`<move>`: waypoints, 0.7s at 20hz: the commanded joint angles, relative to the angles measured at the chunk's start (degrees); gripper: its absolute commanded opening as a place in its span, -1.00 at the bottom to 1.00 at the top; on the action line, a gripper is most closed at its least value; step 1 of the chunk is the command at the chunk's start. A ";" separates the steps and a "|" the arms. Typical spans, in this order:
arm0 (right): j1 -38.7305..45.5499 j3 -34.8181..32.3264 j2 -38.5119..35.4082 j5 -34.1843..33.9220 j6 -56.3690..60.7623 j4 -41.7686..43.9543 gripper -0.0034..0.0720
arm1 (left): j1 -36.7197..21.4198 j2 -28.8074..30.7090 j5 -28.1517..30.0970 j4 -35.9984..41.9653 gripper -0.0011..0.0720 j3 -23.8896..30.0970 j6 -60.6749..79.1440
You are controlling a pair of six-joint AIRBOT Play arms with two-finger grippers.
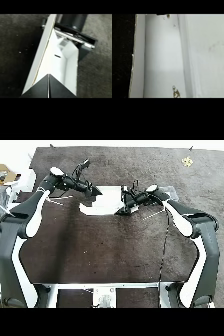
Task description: Fold the box and place the chain.
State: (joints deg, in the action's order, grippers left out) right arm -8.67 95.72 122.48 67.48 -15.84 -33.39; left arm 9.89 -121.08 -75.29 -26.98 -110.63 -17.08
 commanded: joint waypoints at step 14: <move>0.02 0.00 0.02 0.04 0.00 -0.02 0.54 | 0.07 -4.70 5.73 -5.33 -0.95 -0.02 -5.38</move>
State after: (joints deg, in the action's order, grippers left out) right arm -8.62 95.72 122.50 67.48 -15.70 -33.32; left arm 10.00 -125.64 -68.82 -32.25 -110.67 -22.41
